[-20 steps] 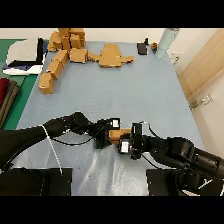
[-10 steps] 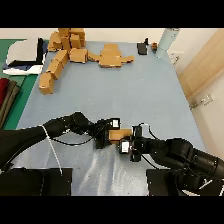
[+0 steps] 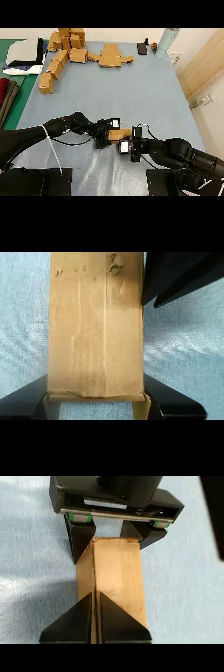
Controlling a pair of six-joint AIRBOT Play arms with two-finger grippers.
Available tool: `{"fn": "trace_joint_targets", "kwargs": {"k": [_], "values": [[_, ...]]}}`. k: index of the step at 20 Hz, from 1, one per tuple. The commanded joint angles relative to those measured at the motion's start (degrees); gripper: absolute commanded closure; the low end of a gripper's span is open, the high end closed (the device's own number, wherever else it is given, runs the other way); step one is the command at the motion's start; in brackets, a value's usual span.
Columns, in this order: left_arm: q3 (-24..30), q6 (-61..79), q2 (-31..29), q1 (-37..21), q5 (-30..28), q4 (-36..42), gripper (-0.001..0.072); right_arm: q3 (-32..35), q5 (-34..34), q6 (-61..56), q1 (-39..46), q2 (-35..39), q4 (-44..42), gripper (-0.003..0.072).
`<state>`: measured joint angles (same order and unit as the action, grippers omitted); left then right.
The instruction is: Fold the box.
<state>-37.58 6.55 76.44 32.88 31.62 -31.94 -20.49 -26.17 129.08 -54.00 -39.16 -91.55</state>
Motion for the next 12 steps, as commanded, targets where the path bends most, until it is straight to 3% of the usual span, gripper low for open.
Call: {"fn": "trace_joint_targets", "kwargs": {"k": [1, 3, 4, 12], "values": [[0.0, 0.0, 0.0, 0.0, 0.0, 0.0, 0.0246, 0.0, 0.2, 0.0, -0.1, 3.3, 0.2, 0.0610], [0.0, 0.0, 0.0, 0.0, 0.0, 0.0, 0.0246, 0.0, 0.2, 0.0, 0.0, 4.6, 0.3, 0.0617], [0.0, 0.0, 0.0, 0.0, 0.0, 0.0, 0.0246, 0.0, 0.2, 0.0, 0.0, 4.5, 0.3, 0.0679], [0.0, 0.0, 0.0, 0.0, 0.0, 0.0, 0.0246, 0.0, 1.6, 0.0, 0.1, -1.5, 1.3, 0.0679]]}}
